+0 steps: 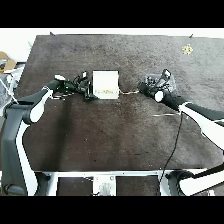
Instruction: Fold the box and place the chain.
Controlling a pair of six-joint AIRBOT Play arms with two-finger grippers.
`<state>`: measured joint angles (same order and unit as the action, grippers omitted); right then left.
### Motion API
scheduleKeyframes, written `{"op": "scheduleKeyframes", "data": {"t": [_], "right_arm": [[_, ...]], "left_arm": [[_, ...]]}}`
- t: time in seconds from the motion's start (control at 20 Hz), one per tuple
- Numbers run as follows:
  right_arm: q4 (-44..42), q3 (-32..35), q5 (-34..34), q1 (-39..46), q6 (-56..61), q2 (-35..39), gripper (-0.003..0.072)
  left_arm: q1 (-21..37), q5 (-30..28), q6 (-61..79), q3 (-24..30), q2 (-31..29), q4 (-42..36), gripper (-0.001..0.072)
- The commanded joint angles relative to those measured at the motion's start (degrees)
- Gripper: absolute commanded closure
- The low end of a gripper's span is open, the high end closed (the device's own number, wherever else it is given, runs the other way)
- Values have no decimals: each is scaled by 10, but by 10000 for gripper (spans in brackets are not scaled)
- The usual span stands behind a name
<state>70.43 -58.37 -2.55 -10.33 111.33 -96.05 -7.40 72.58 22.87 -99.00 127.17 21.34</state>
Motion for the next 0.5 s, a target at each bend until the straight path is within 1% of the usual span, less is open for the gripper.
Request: {"op": "scheduleKeyframes", "data": {"t": [0.0,0.1,0.25,0.35,0.45], "right_arm": [[-10,-14,21,-5,13,-18,685],[-8,-14,14,-12,3,11,685],[15,-14,22,-44,-12,99,685],[44,-15,59,-80,-12,171,685],[69,-16,116,-121,-12,229,685]], "left_arm": [[1,0,0,0,0,0,366],[1,0,0,0,0,0,366],[1,0,0,0,0,0,366],[1,0,0,0,0,0,366],[1,0,0,0,0,0,366]]}}
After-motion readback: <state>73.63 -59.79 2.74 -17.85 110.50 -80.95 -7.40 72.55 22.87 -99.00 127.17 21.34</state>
